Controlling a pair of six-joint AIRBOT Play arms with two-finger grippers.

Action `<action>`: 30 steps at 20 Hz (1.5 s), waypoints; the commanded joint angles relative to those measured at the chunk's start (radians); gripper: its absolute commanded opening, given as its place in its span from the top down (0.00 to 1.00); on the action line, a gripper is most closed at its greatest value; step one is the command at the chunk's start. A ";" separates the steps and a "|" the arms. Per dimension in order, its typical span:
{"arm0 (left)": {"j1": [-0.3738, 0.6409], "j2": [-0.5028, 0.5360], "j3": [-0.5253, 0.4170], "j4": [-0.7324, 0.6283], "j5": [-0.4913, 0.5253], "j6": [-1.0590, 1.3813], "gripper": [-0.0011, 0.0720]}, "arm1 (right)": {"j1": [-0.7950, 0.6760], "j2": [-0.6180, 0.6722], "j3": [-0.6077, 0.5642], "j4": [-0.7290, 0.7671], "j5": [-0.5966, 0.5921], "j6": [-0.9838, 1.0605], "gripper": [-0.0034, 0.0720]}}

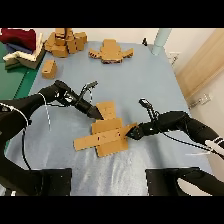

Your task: Fold the box.

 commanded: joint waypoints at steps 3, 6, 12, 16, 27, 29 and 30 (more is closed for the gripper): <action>-0.069 0.095 0.013 0.008 0.140 0.126 0.98 | -0.053 0.001 0.156 -0.342 0.015 0.408 0.33; -0.135 0.196 -0.031 0.031 0.254 0.226 0.98 | -0.119 0.001 0.322 -0.547 -0.018 0.634 0.33; -0.219 0.255 -0.177 0.030 0.414 0.483 0.97 | -0.143 -0.015 0.396 -0.463 -0.017 0.686 0.95; -0.218 0.220 -0.177 0.029 0.412 0.544 0.97 | -0.098 -0.055 0.396 -0.439 -0.017 0.686 0.95; -0.219 0.210 -0.134 0.014 0.351 0.588 0.97 | -0.037 -0.101 0.396 -0.439 0.028 0.686 0.95; -0.219 0.186 -0.134 0.014 0.351 0.586 0.97 | -0.037 -0.101 0.396 -0.439 0.028 0.686 0.95; -0.219 0.175 -0.134 0.014 0.353 0.585 0.97 | -0.037 -0.101 0.396 -0.439 0.028 0.686 0.95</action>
